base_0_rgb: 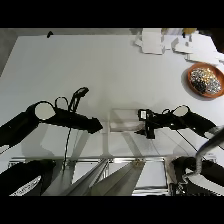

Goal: Fold the box and place the chain.

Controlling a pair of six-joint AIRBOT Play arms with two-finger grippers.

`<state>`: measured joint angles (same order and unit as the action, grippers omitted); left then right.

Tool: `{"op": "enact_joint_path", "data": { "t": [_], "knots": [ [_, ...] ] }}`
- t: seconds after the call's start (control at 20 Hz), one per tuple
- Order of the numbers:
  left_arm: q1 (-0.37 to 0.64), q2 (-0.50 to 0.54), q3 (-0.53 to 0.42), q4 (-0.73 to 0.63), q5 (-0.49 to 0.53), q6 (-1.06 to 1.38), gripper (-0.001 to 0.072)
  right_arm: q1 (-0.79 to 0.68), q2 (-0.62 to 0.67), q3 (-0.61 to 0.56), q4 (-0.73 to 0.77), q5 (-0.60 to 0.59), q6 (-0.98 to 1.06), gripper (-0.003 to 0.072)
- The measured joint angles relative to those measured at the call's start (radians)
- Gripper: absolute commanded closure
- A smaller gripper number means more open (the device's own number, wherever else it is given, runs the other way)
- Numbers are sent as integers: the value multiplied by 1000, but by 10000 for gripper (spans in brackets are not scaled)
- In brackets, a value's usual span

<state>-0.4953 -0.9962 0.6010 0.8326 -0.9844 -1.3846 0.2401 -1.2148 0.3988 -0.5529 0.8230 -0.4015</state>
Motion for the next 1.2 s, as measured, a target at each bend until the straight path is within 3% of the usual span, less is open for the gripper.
{"op": "enact_joint_path", "data": {
  "t": [0.1,0.25,0.5,0.65,0.9,1.2],
  "knots": [
    [51,41,0,27,-29,0,205,0,0,0,0,0,0,350],
    [148,110,-3,95,-88,0,318,0,0,0,0,0,0,350],
    [253,124,-72,138,-123,7,320,0,0,0,0,0,0,350],
    [224,46,-119,58,-67,50,325,0,0,0,0,0,0,350],
    [88,-91,-143,-153,74,155,345,0,0,0,0,0,0,350],
    [33,-129,-147,-249,129,200,336,0,0,0,0,0,0,350]
  ]
}}
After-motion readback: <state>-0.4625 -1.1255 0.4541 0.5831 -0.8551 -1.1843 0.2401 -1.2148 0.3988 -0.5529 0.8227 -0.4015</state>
